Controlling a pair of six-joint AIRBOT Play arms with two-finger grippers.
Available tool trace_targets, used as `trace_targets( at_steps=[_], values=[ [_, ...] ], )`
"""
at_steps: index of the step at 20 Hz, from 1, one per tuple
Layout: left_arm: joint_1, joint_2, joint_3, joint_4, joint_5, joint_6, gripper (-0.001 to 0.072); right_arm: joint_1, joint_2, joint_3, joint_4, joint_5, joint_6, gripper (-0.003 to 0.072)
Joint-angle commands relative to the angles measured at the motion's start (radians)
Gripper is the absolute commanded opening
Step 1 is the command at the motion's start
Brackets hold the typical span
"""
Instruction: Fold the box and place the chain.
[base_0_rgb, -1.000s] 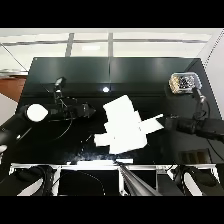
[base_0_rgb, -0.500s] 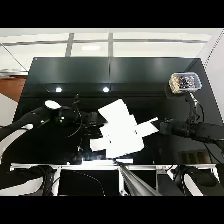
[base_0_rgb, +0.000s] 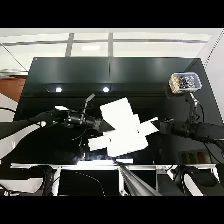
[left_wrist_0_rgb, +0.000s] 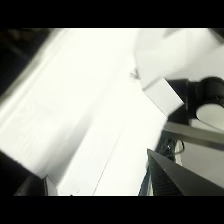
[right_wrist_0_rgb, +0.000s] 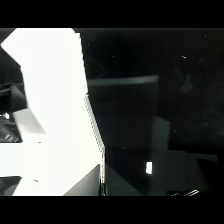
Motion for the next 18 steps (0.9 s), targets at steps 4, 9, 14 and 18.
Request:
trace_targets(
  at_steps=[4, 9, 14, 18],
  values=[
    [0.027, -0.017, 0.018, 0.019, -0.063, 0.170, 0.0587, 0.002, 0.000, 0.000, -0.073, -0.028, 0.000, 0.0022],
    [0.006, -0.017, 0.113, 0.257, -0.064, 0.035, 0.0550, 0.008, 0.000, 0.000, -0.087, -0.027, 0.000, 0.0022],
    [-0.053, -0.017, 0.139, 0.299, -0.058, 0.011, 0.0551, 0.008, 0.000, 0.000, -0.085, -0.013, 0.016, 0.0022],
    [-0.077, -0.017, 0.137, 0.291, -0.023, 0.001, 0.0551, 0.008, 0.000, 0.000, -0.085, -0.010, 0.024, 0.0022]
  ],
)
